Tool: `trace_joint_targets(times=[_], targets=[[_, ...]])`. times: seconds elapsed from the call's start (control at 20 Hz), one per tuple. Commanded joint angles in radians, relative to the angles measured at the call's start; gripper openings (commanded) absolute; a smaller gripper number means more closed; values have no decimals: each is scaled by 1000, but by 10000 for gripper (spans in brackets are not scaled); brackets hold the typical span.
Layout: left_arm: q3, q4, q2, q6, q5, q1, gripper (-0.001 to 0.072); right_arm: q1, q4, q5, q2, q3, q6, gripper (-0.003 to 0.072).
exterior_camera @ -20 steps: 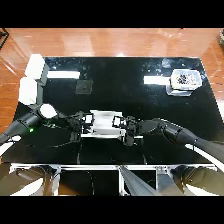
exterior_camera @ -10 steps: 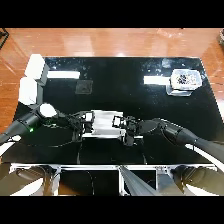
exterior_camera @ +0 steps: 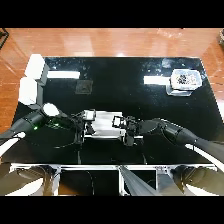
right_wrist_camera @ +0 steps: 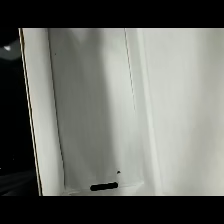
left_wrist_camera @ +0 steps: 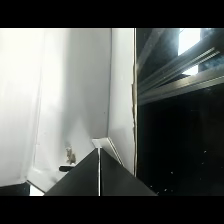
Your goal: Fold the box and place the chain.
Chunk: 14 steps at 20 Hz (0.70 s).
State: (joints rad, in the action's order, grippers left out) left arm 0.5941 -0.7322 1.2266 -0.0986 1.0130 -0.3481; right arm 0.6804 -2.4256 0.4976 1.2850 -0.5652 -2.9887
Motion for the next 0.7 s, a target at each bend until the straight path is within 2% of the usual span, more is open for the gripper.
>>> trace_joint_targets(times=[0.0,0.1,0.15,0.2,0.45,0.55,0.6,0.65], targets=[[0,12,6,5,9,0,104,0,-1,0,0,1,0,20],[0,10,5,5,10,0,121,0,-1,0,0,0,0,20],[1,-3,0,6,10,1,93,0,-1,0,0,0,0,20],[2,-28,-10,6,8,0,16,0,-1,0,0,0,0,20],[3,-128,-97,81,5,24,22,0,-1,0,0,1,0,20],[3,-127,-132,112,10,57,182,0,-1,0,0,1,0,20],[3,-127,-146,127,11,73,218,0,-1,0,0,1,0,20],[3,-127,-160,133,14,91,321,0,-1,0,0,0,0,20]])
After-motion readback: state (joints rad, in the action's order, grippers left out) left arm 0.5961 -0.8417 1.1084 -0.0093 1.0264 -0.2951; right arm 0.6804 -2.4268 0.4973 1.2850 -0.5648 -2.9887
